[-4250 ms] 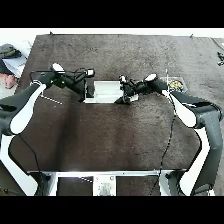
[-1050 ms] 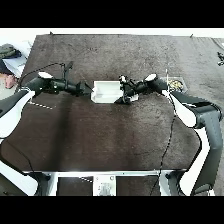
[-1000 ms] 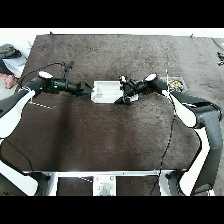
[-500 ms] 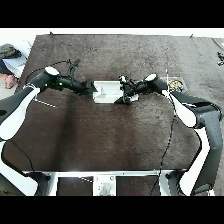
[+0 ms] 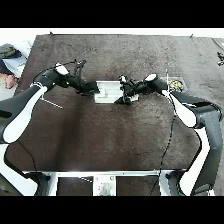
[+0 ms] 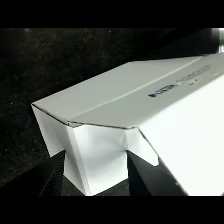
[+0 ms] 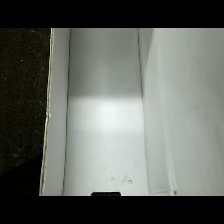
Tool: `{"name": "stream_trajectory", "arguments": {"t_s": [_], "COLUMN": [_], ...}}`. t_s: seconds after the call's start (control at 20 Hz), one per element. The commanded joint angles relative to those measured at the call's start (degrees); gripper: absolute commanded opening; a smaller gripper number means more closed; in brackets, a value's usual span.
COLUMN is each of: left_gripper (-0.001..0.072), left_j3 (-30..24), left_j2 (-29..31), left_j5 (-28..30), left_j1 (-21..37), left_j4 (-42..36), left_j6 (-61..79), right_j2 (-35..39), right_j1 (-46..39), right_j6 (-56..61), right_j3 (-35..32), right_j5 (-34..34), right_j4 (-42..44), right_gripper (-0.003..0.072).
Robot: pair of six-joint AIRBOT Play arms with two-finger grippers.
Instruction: Fold the box and place the chain.
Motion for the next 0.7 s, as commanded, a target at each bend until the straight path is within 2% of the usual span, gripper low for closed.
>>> {"name": "stream_trajectory", "arguments": {"t_s": [0.0, 0.4, 0.65], "left_gripper": [0.0419, 0.0417, 0.0416], "left_j3": [1.01, 1.53, 7.52], "left_j2": [0.00, -0.37, -4.81], "left_j5": [1.46, 5.03, -0.22], "left_j1": [-1.81, -4.68, -6.16], "left_j4": [5.79, 13.40, 18.01], "left_j6": [-6.25, -16.72, -21.33], "right_j2": [0.00, 0.00, 0.00], "right_j1": [-0.02, -0.02, -0.02], "right_j6": [0.00, 0.00, 0.00], "right_j3": [-0.02, 0.00, -0.02], "right_j5": [0.02, 0.02, 0.09], "right_j4": [0.02, 0.02, 0.02], "right_gripper": [0.0235, 0.0235, 0.0236]}}
